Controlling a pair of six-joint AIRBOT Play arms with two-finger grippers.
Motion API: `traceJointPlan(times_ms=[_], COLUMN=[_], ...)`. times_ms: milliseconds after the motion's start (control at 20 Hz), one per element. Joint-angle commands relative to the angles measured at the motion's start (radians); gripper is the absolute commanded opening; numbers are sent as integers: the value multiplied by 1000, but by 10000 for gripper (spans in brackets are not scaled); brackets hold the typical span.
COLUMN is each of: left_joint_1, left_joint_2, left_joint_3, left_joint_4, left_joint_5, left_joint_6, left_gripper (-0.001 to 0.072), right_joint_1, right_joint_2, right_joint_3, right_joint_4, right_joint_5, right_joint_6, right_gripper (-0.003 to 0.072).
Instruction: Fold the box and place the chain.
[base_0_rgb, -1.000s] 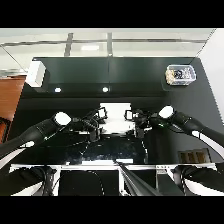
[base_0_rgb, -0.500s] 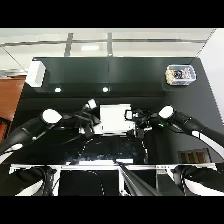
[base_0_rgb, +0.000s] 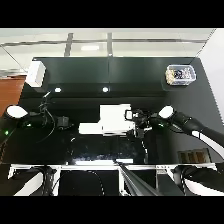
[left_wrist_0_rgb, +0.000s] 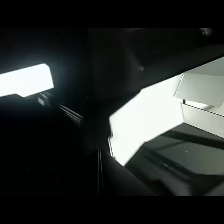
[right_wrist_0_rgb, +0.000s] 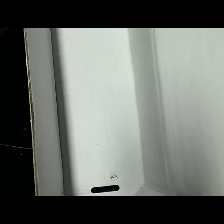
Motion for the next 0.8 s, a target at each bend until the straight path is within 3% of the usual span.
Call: traceJointPlan(times_ms=[0, 150, 350, 550, 750], left_joint_1=[140, 121, 16, -98, -132], left_joint_2=[-52, -139, -238, -306, -317], left_joint_3=[-57, -63, -57, -31, -5], left_joint_4=[-97, -144, -199, -254, -340], left_joint_5=[-116, -69, 11, -2, -26], left_joint_6=[-86, -86, -84, 0, 82], left_gripper=[24, 24, 24, 24, 24], right_joint_1=[1, 1, 1, 1, 1], right_joint_2=[0, 0, 0, 0, 0], right_joint_3=[1, 1, 1, 1, 1], right_joint_4=[0, 0, 0, 0, 0], right_joint_5=[1, 1, 1, 1, 1], right_joint_6=[0, 0, 0, 0, 0], right_gripper=[128, 128, 128, 128, 128])
